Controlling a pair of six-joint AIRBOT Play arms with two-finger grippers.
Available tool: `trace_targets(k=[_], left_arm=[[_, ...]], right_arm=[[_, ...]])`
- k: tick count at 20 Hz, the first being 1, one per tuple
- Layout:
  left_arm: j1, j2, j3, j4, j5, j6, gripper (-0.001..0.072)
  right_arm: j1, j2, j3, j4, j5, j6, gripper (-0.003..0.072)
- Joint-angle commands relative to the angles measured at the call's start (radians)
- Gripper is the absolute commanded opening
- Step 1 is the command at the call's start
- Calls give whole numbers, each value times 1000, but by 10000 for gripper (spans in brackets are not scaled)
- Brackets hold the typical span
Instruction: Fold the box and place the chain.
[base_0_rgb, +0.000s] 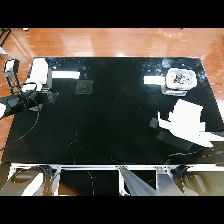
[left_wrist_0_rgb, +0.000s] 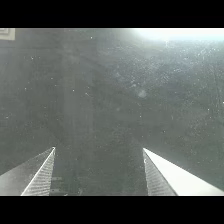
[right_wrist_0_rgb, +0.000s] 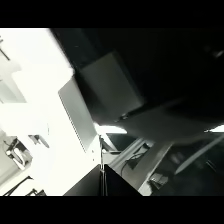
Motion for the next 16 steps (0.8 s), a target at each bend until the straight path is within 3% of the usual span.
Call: trace_targets(k=[1, 5, 10, 14, 16], left_arm=[[0, 0, 0, 0, 0, 0, 632], [0, 0, 0, -1, -10, 0, 630], [0, 0, 0, -34, -71, 56, 620], [-5, -8, 0, -105, -81, 180, 621], [-11, -19, 0, -139, -123, 174, 621]], right_arm=[[17, 28, -5, 24, -5, -8, 26], [95, 108, -87, 107, 24, -32, 25], [357, 236, -253, 245, 68, -28, 25], [679, 470, -428, 388, 307, 9, 25], [903, 623, -533, 457, 490, 59, 25]])
